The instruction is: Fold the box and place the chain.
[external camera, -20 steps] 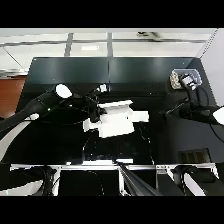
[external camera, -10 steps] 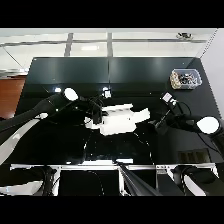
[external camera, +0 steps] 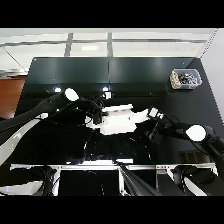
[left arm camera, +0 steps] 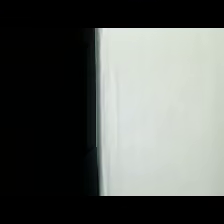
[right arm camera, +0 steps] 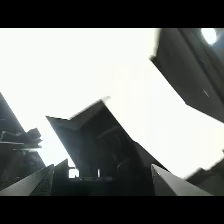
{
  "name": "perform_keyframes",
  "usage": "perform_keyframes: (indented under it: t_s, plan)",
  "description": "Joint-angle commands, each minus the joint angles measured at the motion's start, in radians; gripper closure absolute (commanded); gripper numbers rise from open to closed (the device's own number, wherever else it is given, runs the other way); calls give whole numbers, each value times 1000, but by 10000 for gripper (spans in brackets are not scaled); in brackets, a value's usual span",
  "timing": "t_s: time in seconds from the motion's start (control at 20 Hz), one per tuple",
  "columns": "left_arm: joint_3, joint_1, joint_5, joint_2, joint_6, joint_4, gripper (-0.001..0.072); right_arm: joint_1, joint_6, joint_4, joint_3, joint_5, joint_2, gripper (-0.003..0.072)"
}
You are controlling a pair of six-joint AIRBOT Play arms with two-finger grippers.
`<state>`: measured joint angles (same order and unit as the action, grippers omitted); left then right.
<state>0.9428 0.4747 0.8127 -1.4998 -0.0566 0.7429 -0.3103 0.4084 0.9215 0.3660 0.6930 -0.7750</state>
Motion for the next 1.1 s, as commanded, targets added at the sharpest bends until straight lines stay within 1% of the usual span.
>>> perform_keyframes:
  t_s: [0.0, 0.1, 0.2, 0.25, 0.3, 0.5, 0.6, 0.75, 0.95, 1.05]
  plan:
    - [0, 1, -5, -2, 2, 1, 685, -61, -151, -27, -11, -5, -19, 2]
    - [0, 2, 0, -2, 2, 1, 685, -87, -214, -29, -11, 0, -31, 2]
    - [0, 4, 0, -2, 2, 1, 685, -113, -238, -42, -11, -24, -53, 0]
    - [0, 5, 1, -2, 2, 1, 685, -122, -239, -68, -11, -44, -73, -34]
    - [0, 5, 2, -2, 2, 0, 685, -134, -253, -90, -11, -69, -92, -34]
    - [0, 5, 10, -2, 2, 1, 685, -203, -264, -101, -11, -262, -168, -34]
    - [0, 5, 11, -1, 2, 1, 685, -208, -264, -101, -11, -315, -180, -34]
    - [2, 5, 27, 2, 2, 1, 685, -208, -265, -102, 8, -288, -180, -34]
    - [1, 5, 38, 2, 2, 1, 685, -207, -283, -102, 71, -279, -180, -34]
    - [2, 5, 56, 2, 2, 1, 685, -204, -283, -134, 83, -268, -180, -34]
